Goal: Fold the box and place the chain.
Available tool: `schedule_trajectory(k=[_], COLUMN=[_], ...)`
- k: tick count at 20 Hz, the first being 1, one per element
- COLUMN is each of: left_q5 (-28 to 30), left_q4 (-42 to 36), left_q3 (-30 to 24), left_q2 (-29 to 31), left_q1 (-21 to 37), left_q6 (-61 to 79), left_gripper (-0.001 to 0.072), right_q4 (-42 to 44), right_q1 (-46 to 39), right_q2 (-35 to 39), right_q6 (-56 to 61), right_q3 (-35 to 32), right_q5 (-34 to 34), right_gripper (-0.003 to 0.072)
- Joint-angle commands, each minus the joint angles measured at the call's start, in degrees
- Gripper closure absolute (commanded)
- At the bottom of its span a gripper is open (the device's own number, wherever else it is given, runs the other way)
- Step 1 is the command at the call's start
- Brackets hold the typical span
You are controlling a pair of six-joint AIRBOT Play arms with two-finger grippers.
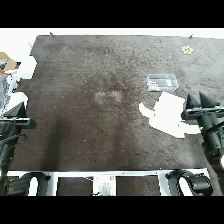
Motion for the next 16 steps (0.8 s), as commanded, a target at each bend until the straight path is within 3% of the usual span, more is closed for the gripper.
schedule_trajectory(k=[1,4,7,9,16], left_q5=[0.0,0.0,0.1,-0.1,0.4], left_q4=[0.0,0.0,0.0,0.0,0.0], left_q3=[0.0,0.0,0.0,0.0,0.0], left_q2=[0.0,0.0,0.0,0.0,0.0], left_q1=[0.0,0.0,0.0,0.0,0.0], left_q6=[0.0,0.0,0.0,0.0,0.0], left_gripper=[0.07,0.07,0.07,0.07,0.07], right_q4=[0.0,-2.7,-24.7,-34.3,-44.4], right_q1=[-4.4,-15.9,-32.5,-38.5,-49.2], right_q2=[-6.1,-14.3,-24.6,-29.6,-48.9], right_q6=[5.1,10.0,32.2,48.6,50.6], right_q3=[7.1,13.2,21.4,25.6,40.1], right_q5=[0.7,14.2,37.4,41.7,73.4], right_gripper=[0.0296,0.0296,0.0296,0.0297,0.0295])
